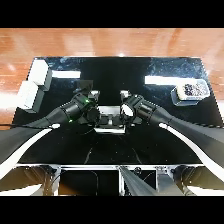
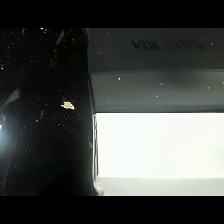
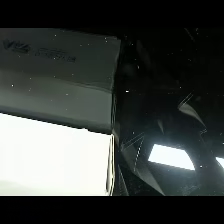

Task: Fold the box and place the chain.

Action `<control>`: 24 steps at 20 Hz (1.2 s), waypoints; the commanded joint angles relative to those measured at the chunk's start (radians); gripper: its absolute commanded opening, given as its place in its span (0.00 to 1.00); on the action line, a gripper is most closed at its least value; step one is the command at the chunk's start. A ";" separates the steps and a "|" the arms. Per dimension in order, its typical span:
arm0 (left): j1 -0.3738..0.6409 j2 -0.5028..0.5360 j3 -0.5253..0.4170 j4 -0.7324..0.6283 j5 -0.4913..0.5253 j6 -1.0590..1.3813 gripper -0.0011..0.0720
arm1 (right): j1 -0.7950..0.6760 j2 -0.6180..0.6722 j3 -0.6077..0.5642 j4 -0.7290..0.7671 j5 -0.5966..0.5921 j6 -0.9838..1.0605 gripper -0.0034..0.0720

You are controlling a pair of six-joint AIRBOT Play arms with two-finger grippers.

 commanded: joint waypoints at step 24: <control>0.000 0.000 0.000 0.001 -0.001 0.000 0.04 | -0.012 -0.019 0.001 0.003 -0.020 -0.046 0.09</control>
